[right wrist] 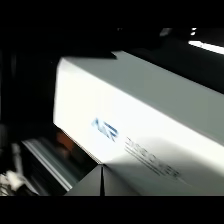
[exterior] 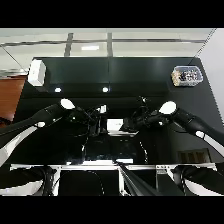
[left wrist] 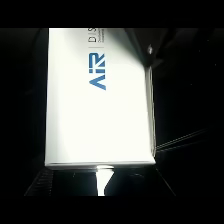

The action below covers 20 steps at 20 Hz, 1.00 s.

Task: Fold the box and place the chain.

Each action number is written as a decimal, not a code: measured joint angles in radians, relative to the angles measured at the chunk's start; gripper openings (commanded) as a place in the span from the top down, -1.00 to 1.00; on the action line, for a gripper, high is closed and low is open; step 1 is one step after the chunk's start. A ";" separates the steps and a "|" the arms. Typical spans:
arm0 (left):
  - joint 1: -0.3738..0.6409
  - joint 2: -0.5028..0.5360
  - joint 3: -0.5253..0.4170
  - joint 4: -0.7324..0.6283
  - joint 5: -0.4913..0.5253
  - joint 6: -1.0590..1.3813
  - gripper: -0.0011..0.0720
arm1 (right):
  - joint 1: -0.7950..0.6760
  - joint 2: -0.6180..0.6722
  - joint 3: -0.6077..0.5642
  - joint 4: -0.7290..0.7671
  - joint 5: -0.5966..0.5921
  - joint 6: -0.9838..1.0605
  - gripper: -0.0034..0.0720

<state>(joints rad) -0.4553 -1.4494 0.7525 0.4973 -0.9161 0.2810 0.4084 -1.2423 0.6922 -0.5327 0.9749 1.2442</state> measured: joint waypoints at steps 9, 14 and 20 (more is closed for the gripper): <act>0.010 0.047 0.000 0.008 0.090 -0.004 -0.99 | -0.382 0.280 0.095 -0.253 0.244 -0.043 0.88; 0.010 0.161 0.001 0.048 0.037 -0.053 -0.98 | -0.562 0.325 0.100 -0.287 0.304 -0.040 0.88; -0.081 0.105 0.118 -0.012 0.051 -0.122 -0.98 | -0.611 0.335 0.100 -0.298 0.312 -0.039 0.88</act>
<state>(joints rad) -0.5365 -1.3449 0.8707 0.4854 -0.8654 0.1593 -0.2028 -0.9070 0.7921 -0.8310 1.2873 1.2049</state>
